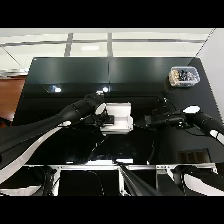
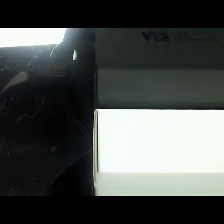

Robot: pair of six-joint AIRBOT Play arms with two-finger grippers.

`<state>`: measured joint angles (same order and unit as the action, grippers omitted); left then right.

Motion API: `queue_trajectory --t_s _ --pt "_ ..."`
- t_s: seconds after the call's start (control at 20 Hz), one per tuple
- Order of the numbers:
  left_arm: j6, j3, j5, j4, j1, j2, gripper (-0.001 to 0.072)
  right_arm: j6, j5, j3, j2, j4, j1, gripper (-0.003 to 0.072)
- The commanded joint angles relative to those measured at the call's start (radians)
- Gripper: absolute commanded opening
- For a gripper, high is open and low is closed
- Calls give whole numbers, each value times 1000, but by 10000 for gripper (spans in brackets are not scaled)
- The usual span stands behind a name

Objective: Fold the box and place the chain.

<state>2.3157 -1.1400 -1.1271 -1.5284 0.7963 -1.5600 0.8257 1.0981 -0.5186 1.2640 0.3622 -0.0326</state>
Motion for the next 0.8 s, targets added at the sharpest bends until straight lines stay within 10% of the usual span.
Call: queue_trajectory --t_s 0.0,0.2,0.5,0.75 --pt "0 0 0 0 -1 0 27 0 58 -32 1 -33 -10 628" --pt "0 0 0 0 -1 0 28 127 -4 -97 1 15 -125 618" --pt "0 0 0 0 -1 0 27 350 -71 -224 1 214 -259 356" --pt "0 0 0 0 -1 0 27 441 -109 -231 1 309 -303 356"
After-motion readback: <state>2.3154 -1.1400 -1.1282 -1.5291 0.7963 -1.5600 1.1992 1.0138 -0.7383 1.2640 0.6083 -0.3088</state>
